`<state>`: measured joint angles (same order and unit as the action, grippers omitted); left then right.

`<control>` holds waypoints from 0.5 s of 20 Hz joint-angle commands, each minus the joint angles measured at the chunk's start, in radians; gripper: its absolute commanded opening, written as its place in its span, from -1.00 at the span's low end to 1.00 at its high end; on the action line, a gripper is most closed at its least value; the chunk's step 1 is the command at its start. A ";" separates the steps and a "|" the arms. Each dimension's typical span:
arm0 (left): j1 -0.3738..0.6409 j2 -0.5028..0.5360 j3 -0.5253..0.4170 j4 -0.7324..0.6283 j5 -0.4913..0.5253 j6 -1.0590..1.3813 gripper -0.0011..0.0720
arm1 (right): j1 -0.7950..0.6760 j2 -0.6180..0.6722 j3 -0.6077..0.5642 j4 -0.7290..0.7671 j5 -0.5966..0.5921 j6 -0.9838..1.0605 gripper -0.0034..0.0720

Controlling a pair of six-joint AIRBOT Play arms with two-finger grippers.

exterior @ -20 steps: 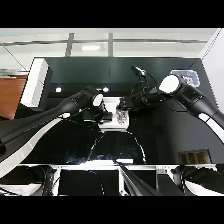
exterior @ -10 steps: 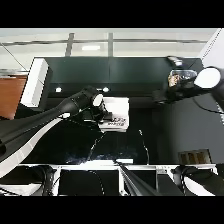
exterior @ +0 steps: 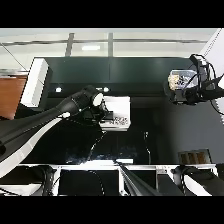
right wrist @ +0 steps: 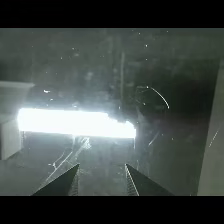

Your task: Fold the box and place the chain.

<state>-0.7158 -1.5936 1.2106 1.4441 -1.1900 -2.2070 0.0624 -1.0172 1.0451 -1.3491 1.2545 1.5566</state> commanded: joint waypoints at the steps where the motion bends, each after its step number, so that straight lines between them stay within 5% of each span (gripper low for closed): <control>1: -0.005 0.034 0.026 0.019 0.004 -0.001 0.49 | -0.004 0.003 -0.011 -0.009 0.001 0.004 -0.01; 2: -0.006 0.054 0.035 0.040 0.003 0.000 0.83 | -0.004 0.003 -0.013 -0.009 -0.003 0.004 -0.01; 10: 0.062 0.414 -0.064 0.322 -0.104 0.275 0.83 | -0.004 0.003 -0.015 -0.014 -0.028 0.003 -0.01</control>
<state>-0.6971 -1.3144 1.1992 1.6482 -1.2465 -2.0365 0.0586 -1.0145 1.0302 -1.3613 1.2392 1.5600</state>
